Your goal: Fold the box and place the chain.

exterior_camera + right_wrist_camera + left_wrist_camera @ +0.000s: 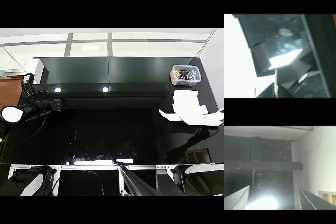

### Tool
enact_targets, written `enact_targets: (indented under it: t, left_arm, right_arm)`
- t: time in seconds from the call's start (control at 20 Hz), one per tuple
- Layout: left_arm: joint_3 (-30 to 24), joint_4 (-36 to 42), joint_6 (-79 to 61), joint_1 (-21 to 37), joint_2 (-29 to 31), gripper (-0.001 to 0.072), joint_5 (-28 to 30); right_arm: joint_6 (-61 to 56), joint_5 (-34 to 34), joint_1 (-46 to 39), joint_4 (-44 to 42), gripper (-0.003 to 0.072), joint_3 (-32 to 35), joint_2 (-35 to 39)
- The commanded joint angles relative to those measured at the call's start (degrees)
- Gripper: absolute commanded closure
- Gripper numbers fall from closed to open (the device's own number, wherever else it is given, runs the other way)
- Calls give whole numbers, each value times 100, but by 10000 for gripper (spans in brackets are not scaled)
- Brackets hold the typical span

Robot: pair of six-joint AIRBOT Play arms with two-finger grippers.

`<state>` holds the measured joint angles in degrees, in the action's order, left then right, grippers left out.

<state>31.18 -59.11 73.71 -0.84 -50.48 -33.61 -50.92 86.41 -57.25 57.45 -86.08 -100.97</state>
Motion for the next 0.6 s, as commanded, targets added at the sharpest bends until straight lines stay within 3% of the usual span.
enact_targets:
  t: [0.0, 0.3, 0.45, 0.55]
  left_arm:
    - [-4, 0, -4, -2, -4, 6, 2]
    - [-4, 4, -2, -2, -7, 6, 0]
    - [-4, 17, -2, -2, -7, 6, -11]
    - [-4, 210, -4, -4, -7, 6, -17]
  right_arm:
    - [63, 59, 129, -413, 677, 380, 608]
    - [114, -804, 636, -1910, 677, 2830, 2865]
    - [-28, -1792, 1488, -2492, 677, 4548, 4258]
    - [-26, -2802, 2205, -3429, 676, 5737, 5257]
